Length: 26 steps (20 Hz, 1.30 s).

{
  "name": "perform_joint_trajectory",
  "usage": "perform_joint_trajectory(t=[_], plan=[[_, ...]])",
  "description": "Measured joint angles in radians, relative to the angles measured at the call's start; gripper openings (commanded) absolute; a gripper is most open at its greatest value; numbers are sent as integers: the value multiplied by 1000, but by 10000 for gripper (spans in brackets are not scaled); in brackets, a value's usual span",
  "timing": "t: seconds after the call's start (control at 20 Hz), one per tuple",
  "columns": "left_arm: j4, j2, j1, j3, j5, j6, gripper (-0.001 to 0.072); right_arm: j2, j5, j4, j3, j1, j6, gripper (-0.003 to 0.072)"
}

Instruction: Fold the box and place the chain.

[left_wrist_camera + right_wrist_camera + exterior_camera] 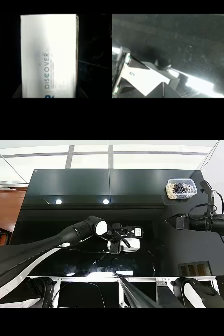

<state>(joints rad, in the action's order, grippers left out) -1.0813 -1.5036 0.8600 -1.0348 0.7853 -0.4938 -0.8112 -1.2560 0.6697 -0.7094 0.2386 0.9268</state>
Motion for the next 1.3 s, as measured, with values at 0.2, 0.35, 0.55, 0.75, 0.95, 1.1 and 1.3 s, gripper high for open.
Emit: perform_joint_trajectory(t=[0.2, 0.35, 0.55, 0.75, 0.95, 1.1, 1.3], plan=[[-243, 16, -97, -66, 70, -349, 284, 0, 2, 1, 0, 0, 0, 14], [-433, 20, -271, -121, 117, -584, 288, 0, 2, 1, 0, 0, 1, 14], [-527, -23, -561, -227, 179, -805, 295, 0, 0, -1, 0, -1, 11, 13], [-526, -158, -819, -422, 262, -892, 294, 0, 25, -6, 0, -3, 17, 14], [-518, -330, -975, -658, 302, -918, 295, 0, 42, -7, 0, -3, 32, 14], [-514, -457, -1043, -845, 314, -918, 293, 0, 52, -7, 0, -3, 35, 14], [-510, -570, -1081, -974, 288, -859, 295, 0, 90, -17, 0, -3, 40, 14]])
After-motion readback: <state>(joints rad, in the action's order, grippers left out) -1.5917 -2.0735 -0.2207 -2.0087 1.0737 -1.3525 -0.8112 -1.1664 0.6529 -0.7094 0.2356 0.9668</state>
